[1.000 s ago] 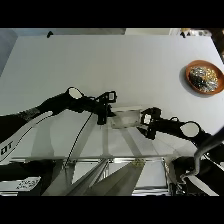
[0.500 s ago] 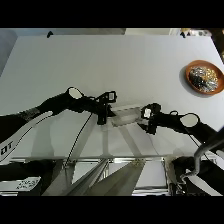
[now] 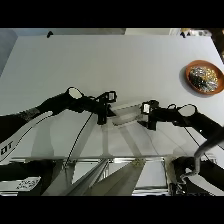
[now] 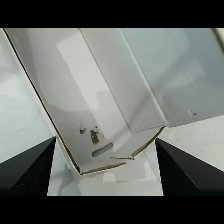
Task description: Fold the box and place the chain.
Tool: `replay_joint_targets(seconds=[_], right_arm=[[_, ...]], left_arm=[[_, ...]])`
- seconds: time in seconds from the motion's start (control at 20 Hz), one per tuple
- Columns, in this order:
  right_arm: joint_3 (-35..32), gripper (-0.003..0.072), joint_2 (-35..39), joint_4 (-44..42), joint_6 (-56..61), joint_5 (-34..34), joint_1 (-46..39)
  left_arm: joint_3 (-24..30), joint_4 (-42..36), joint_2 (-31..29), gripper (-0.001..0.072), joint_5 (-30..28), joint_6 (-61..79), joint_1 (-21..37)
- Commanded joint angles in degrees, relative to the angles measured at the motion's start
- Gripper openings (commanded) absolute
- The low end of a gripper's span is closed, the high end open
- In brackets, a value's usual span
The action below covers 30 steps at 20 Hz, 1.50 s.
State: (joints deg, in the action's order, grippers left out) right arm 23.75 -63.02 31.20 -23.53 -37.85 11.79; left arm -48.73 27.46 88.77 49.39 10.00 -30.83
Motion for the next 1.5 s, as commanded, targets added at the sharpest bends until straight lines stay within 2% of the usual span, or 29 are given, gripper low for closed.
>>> replay_joint_targets(seconds=[0.0, 0.55, 0.9, 1.0, 1.1, 1.2, 1.25, 1.3, 1.35, 1.45], right_arm=[[0.8, 0.0694, -1.0, 0.0, -3.8, -4.5, -1.4], [0.8, 0.069, -4.3, -0.4, -6.8, -12.2, -0.6], [0.8, 0.0684, -5.4, -0.5, -6.8, -10.8, 0.9], [0.8, 0.0635, -5.5, -0.7, -6.8, -10.8, 0.9], [0.8, 0.0632, -5.6, -0.6, -6.8, -10.6, 0.9], [0.8, 0.0593, -5.6, 0.2, -6.8, -10.4, 0.9], [0.8, 0.0596, -5.6, 0.1, -6.8, -10.3, 0.9], [0.8, 0.0666, -5.5, -0.2, -6.8, -10.7, 0.4], [0.8, 0.0702, -5.2, -0.2, -6.6, -11.0, -0.3], [0.8, 0.0702, -4.2, -0.2, -6.3, -12.3, -2.2]], left_arm=[[0.0, 0.0, 0.0, 0.0009, 0.2, 0.0, 0.0], [0.0, 0.0, 0.0, 0.0009, 0.2, 0.0, 0.0], [0.0, 0.0, 0.0, 0.0009, 0.2, 0.0, 0.0], [0.0, 0.0, 0.0, 0.0009, 0.2, 0.0, 0.0], [0.0, 0.0, 0.0, 0.0009, 0.2, 0.0, 0.0], [0.0, 0.0, 0.0, 0.0009, 0.2, 0.0, 0.0], [0.0, 0.0, 0.0, 0.0009, 0.2, 0.0, 0.0], [0.0, 0.0, 0.0, 0.0009, 0.2, 0.0, 0.0], [0.0, 0.0, 0.0, 0.0009, 0.2, 0.0, 0.0], [0.0, 0.0, 0.0, 0.0009, 0.2, 0.0, 0.0]])
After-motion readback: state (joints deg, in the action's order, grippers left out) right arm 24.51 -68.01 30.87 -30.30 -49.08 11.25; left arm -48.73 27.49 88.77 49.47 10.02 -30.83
